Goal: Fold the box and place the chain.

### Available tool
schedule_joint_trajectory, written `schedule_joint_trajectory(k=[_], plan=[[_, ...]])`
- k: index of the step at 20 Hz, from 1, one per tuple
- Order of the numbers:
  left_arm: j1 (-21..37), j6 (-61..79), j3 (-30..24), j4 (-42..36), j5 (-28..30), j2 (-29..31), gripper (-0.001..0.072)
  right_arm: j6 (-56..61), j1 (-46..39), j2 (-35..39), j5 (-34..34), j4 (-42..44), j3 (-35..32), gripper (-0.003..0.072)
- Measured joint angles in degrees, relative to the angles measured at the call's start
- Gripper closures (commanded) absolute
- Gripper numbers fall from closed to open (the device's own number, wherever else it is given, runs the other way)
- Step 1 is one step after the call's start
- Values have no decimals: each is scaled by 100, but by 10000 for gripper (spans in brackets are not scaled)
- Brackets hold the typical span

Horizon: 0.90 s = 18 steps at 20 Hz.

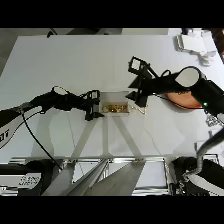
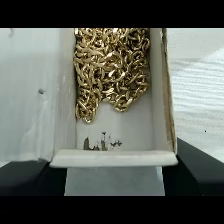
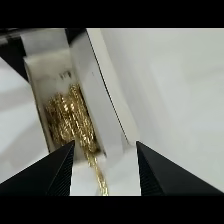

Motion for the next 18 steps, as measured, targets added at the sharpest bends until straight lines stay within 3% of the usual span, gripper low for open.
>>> schedule_joint_trajectory(k=[3, 7, 9, 15, 17, 18], plan=[[0, -2, 0, -2, 0, 0, 602, 553, -363, 4, 70, -511, -315, 326], [0, -2, 0, 0, 0, 0, 602, 1189, -560, -264, 140, -1099, -691, 330], [0, -2, 0, 0, 0, 0, 602, 1331, -551, -470, 122, -1281, -826, 375], [0, -2, 0, -2, 0, 0, 602, 1480, -264, -990, -216, -1547, -994, 376], [0, -2, 0, 0, 0, 0, 602, 1502, -195, -1154, -289, -1582, -1010, 420], [0, -2, 0, -2, 0, 0, 602, 1506, -175, -1220, -328, -1585, -1005, 500]])
